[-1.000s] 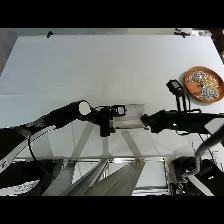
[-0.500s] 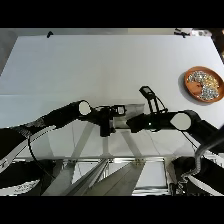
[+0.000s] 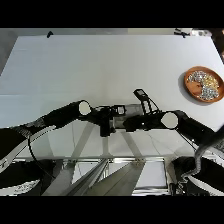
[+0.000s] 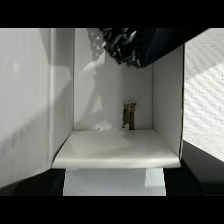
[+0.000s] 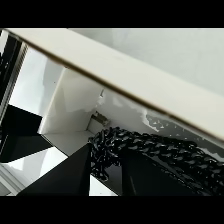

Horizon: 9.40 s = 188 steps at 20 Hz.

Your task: Fold the box and place the chain.

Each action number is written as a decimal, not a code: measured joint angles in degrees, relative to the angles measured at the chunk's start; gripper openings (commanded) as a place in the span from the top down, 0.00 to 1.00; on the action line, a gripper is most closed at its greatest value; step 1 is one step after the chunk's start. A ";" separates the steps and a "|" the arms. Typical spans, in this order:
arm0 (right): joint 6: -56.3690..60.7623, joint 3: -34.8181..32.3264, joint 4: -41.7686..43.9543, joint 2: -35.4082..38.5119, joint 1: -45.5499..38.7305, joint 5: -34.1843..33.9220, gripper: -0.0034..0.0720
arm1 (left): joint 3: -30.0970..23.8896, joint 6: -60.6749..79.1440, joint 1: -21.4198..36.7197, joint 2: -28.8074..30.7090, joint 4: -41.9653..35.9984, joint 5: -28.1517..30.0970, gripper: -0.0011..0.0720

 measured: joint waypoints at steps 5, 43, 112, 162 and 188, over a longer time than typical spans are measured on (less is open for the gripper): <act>-0.07 0.00 0.81 -0.20 0.00 -0.26 0.70 | 0.00 0.00 0.00 0.00 0.00 -0.02 0.55; -37.46 4.42 -21.88 2.05 -26.05 24.65 0.31 | 0.00 0.00 0.00 0.00 0.00 0.00 0.55; -19.54 4.39 3.98 6.14 -13.51 15.89 0.50 | 0.00 0.02 0.00 0.00 -0.02 -0.02 0.55; -63.01 0.39 -14.08 2.78 -22.32 20.59 0.94 | 0.00 0.00 0.00 0.00 -0.02 -0.02 0.55; -49.96 0.39 12.66 -0.39 -10.27 10.64 0.72 | 0.00 0.02 0.00 0.00 0.00 -0.02 0.55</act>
